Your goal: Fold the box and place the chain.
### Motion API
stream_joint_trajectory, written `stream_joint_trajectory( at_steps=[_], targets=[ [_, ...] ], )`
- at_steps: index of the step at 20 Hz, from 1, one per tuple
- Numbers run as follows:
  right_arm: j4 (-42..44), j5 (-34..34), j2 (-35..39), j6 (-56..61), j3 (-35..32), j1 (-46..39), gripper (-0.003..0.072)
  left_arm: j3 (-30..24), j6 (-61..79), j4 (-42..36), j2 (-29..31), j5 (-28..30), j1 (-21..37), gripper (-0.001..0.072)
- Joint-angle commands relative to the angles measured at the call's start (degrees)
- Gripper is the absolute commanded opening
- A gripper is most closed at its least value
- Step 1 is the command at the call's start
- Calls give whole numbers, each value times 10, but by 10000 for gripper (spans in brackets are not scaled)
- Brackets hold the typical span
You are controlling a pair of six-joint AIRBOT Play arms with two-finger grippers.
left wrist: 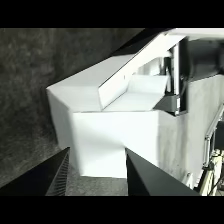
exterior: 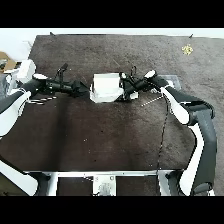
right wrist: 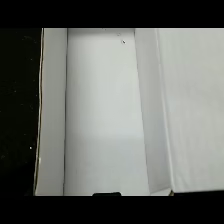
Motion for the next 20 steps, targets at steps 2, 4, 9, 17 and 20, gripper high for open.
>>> stream_joint_trajectory(
  at_steps=[2,4,9,17,20],
  targets=[
    [0,0,0,0,0,1,449,6,3,10,0,6,-14,383],
    [0,0,0,0,0,0,449,6,-14,24,0,21,-30,383],
    [0,0,0,0,0,0,450,7,-45,39,0,46,-54,383],
    [0,0,0,0,0,0,449,104,-240,257,0,78,-122,383],
    [0,0,0,0,0,0,449,128,-299,325,0,83,-146,383]
  ],
)
